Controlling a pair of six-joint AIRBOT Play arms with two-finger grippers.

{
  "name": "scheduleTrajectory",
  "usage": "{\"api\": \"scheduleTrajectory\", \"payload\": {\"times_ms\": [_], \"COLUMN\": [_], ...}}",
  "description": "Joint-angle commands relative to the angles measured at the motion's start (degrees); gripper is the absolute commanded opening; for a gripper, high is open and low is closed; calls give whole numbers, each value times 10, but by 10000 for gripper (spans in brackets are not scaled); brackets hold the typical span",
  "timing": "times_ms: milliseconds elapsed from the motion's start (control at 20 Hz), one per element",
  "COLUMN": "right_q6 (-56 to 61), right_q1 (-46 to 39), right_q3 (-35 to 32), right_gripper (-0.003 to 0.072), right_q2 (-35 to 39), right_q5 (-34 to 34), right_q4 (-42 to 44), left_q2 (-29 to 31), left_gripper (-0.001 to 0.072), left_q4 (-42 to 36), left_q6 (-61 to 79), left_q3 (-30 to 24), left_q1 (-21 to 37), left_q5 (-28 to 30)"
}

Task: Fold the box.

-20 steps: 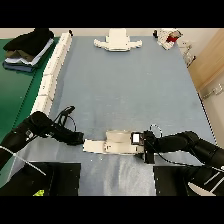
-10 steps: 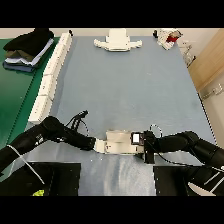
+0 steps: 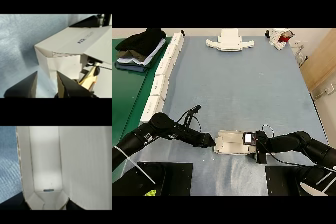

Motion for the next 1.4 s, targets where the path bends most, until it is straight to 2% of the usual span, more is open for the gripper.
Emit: {"api": "scheduleTrajectory", "payload": {"times_ms": [0, 250, 350, 550, 700, 950, 1200, 1350], "right_q6": [0, 0, 0, 0, 0, 0, 0, 0], "right_q1": [0, 0, 0, 0, 0, 0, 0, 0], "right_q3": [1, 1, 1, 1, 1, 1, 1, 1], "right_gripper": [507, 508, 507, 507, 507, 508, 507, 507], "right_q2": [0, 0, 0, 0, 0, 0, 0, 0], "right_q5": [0, 0, 0, 0, 0, 0, 0, 0], "right_q4": [0, 0, 0, 0, 0, 0, 0, 0], "left_q2": [2, 1, 1, 1, 1, -33, -113, -149], "left_gripper": [353, 353, 353, 353, 353, 352, 352, 352], "left_q4": [-8, -23, -6, 50, 159, 298, 423, 469], "left_q6": [8, 9, -45, -135, -288, -504, -662, -709], "left_q3": [2, 2, 7, 22, 43, 90, 165, 207], "left_q1": [0, -1, -20, -121, -184, -274, -346, -371], "left_q5": [4, 31, 57, 130, 159, 153, 93, 61]}}
